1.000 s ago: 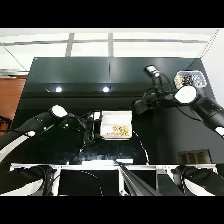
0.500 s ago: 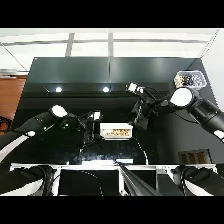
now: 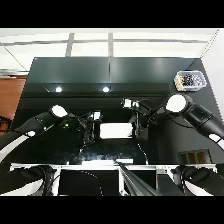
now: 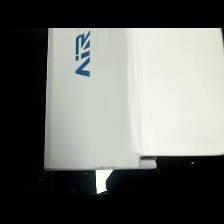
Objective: Fold the box and place the chain.
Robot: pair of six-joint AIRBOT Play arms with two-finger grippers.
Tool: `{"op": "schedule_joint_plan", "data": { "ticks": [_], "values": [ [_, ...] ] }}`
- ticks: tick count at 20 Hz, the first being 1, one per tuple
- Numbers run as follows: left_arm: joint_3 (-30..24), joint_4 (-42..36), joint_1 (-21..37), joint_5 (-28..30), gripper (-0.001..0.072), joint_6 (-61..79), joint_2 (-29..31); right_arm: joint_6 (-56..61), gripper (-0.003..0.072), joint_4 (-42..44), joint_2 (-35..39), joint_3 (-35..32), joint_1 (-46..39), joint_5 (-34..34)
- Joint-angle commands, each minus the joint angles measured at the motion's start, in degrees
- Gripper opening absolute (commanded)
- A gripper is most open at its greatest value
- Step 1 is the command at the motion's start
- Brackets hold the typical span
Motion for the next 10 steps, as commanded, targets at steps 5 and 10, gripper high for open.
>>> {"op": "schedule_joint_plan", "data": {
  "ticks": [5,10],
  "values": [
    [0.02,0.0,0.02,0.02,0.0351,0.02,-0.04,-2.16,0.0513,0.96,-0.92,-1.03,1.62,-4.57],
    [0.02,0.0,0.02,0.0,0.035,0.02,-0.04,-1.6,0.0249,1.31,-0.92,-1.03,1.62,-4.46]
  ]
}}
